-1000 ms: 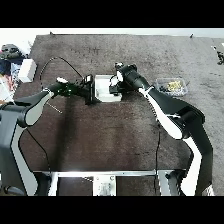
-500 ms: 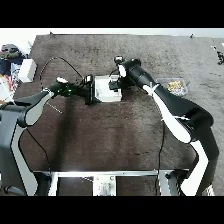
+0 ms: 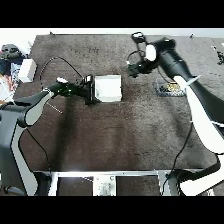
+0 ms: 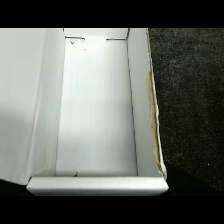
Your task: Fold the box and place the chain.
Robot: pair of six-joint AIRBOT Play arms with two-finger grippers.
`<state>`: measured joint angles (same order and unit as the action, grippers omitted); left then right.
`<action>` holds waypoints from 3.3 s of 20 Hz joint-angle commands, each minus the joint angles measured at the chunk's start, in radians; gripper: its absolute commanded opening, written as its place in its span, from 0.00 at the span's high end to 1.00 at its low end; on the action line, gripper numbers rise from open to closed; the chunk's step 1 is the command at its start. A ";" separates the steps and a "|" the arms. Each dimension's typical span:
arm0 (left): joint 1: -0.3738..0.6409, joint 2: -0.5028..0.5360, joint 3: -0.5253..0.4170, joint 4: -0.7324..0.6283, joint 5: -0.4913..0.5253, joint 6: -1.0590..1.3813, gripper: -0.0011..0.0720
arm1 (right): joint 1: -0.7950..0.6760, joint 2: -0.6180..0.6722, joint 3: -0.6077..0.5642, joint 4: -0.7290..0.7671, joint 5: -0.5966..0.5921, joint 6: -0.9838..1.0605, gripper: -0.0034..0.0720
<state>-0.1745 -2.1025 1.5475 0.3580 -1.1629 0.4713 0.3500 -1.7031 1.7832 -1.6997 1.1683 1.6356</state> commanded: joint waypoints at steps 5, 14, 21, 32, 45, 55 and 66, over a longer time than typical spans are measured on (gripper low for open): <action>0.000 0.000 0.000 0.000 0.000 0.001 0.76 | -0.270 0.098 -0.217 0.011 -0.137 -0.026 0.50; 0.000 0.000 0.000 0.000 0.000 0.001 0.76 | -0.465 0.032 -0.280 0.157 -0.137 -0.199 0.51; 0.000 0.000 0.000 0.000 0.000 0.001 0.76 | -0.465 -0.060 -0.277 0.246 -0.139 -0.307 0.59; 0.000 0.000 0.000 0.000 0.000 0.001 0.76 | -0.462 -0.087 -0.265 0.277 -0.145 -0.319 0.70; 0.000 0.000 0.000 0.000 0.000 0.001 0.76 | -0.462 -0.024 -0.262 0.284 -0.136 -0.304 0.94; 0.000 0.000 0.000 0.000 0.000 0.001 0.76 | -0.445 0.317 -0.262 0.291 -0.141 -0.317 0.94; 0.000 0.000 0.000 0.000 0.000 0.001 0.76 | -0.232 0.681 -0.262 0.200 -0.690 -0.336 0.94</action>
<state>-0.1745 -2.1025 1.5475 0.3576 -1.1625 0.4721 0.0624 -1.0801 1.5204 -1.4712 0.6697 1.3006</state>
